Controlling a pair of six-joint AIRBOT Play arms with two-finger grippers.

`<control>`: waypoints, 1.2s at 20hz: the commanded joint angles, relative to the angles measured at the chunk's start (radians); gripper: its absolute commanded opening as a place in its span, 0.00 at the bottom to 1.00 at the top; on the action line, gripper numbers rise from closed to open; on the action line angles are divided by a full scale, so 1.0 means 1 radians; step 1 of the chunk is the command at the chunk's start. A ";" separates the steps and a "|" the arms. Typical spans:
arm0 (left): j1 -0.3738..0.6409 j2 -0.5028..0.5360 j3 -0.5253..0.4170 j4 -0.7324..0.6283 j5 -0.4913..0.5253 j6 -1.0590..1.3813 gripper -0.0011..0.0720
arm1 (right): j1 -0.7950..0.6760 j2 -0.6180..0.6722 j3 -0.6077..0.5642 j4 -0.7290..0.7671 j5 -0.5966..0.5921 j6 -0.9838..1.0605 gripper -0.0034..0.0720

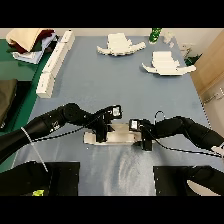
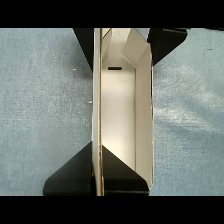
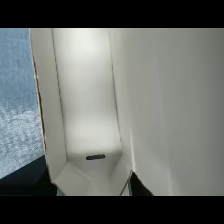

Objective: Fold the box.

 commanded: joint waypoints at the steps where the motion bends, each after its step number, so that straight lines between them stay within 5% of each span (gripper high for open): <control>1: 0.000 0.000 0.001 0.000 -0.002 0.000 0.04 | -0.001 0.000 0.000 -0.001 -0.009 0.000 0.83; 9: 0.000 0.000 0.001 0.000 -0.002 0.000 0.04 | -0.001 -0.006 -0.028 0.005 0.019 0.000 0.81; 11: 0.000 0.000 0.001 0.000 -0.002 0.000 0.03 | 0.000 -0.006 -0.032 0.005 0.020 0.000 0.73; 24: 0.000 0.000 0.001 0.000 -0.002 0.000 0.03 | -0.001 -0.006 -0.031 -0.001 0.016 0.000 0.73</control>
